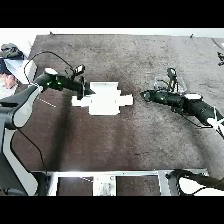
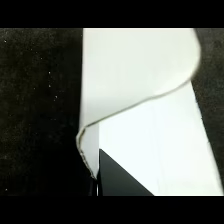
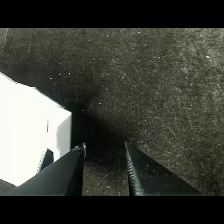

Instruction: Fold the box and place the chain.

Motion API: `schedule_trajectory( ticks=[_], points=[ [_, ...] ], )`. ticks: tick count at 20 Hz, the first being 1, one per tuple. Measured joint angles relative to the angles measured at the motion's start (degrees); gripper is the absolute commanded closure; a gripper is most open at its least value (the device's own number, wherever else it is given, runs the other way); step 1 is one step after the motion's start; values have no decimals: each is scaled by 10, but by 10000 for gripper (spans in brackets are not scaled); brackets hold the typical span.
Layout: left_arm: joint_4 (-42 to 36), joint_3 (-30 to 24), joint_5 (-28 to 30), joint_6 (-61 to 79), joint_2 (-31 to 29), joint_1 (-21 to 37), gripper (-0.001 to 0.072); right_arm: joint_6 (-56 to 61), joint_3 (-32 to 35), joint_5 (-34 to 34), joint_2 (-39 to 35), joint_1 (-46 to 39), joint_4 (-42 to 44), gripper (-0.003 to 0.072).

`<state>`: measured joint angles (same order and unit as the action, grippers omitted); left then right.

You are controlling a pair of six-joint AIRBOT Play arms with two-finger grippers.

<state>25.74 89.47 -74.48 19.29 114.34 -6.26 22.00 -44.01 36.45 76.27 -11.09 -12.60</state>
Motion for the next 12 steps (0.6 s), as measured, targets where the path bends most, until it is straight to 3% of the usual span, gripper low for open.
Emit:
schedule_trajectory(
  ticks=[12],
  points=[
    [-5,-21,34,49,12,-1,699,-32,0,33,0,1,-2,375]
  ],
)
